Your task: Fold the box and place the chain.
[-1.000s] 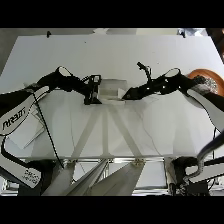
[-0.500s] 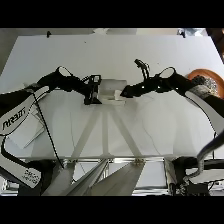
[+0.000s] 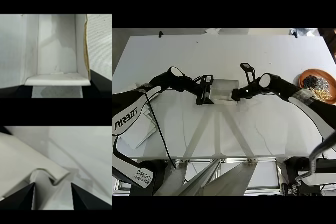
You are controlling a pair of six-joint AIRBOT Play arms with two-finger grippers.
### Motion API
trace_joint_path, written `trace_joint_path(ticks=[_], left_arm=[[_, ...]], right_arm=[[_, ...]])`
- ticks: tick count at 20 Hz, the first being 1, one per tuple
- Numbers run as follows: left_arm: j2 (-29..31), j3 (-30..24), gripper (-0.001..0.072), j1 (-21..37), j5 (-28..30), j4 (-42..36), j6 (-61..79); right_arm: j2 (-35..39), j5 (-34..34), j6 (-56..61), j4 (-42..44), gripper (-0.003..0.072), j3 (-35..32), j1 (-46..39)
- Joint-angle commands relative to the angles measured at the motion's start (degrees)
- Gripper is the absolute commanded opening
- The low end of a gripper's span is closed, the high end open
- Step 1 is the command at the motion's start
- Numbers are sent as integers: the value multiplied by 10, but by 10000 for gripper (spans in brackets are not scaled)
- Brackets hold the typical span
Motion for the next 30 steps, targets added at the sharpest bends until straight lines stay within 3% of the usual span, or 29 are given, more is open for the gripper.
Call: trace_joint_path(ticks=[1, 4, 10, 12, 17, 25, 26, 28, 29, 30], left_arm=[[0, 0, 323, 0, 0, 0, 0], [0, 0, 323, 0, 0, 0, 0], [0, 0, 323, 0, 0, 0, 0], [0, 0, 323, 0, 0, 0, 0], [0, 0, 323, 0, 0, 0, 0], [0, 0, 323, 0, 0, 0, 0], [0, 0, 323, 0, 0, 0, 0], [0, 0, 323, 0, 0, 0, 0], [0, 0, 323, 0, 0, 0, 0], [0, 0, 323, 0, 0, 0, 0]], right_arm=[[5, -30, 118, -124, 498, 0, 29], [5, -28, 174, -181, 436, 3, 50], [5, 32, 308, -303, 399, 54, 87], [-2, 65, 329, -299, 465, 78, 92], [-45, 159, 353, -303, 466, 143, 96], [-96, 133, 454, -312, 455, 146, 110], [-101, 124, 468, -313, 408, 146, 114], [-106, 119, 492, -315, 97, 147, 118], [-107, 119, 506, -319, 28, 147, 118], [-107, 119, 513, -324, 24, 147, 117]])
